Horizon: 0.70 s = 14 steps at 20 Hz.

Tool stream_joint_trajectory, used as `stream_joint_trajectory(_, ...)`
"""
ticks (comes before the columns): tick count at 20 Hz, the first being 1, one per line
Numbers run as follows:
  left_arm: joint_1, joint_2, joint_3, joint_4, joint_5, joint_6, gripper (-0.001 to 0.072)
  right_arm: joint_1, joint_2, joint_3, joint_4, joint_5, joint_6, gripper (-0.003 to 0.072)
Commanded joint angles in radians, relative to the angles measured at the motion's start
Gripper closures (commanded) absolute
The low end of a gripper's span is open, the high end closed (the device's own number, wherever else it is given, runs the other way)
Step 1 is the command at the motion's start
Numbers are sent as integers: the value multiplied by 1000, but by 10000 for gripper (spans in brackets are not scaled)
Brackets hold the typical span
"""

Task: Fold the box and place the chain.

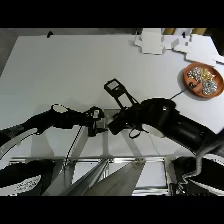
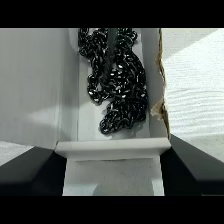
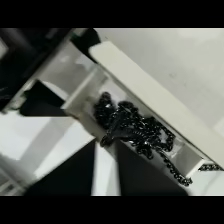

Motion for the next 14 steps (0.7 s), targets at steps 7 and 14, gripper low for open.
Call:
stream_joint_trajectory(7, 0, 0, 1, 1, 0, 0, 558, -296, -18, 221, -5, 134, -111, 421)
stream_joint_trajectory(14, 0, 0, 1, 0, 0, 0, 558, -706, -132, 109, -20, 277, -226, 461)
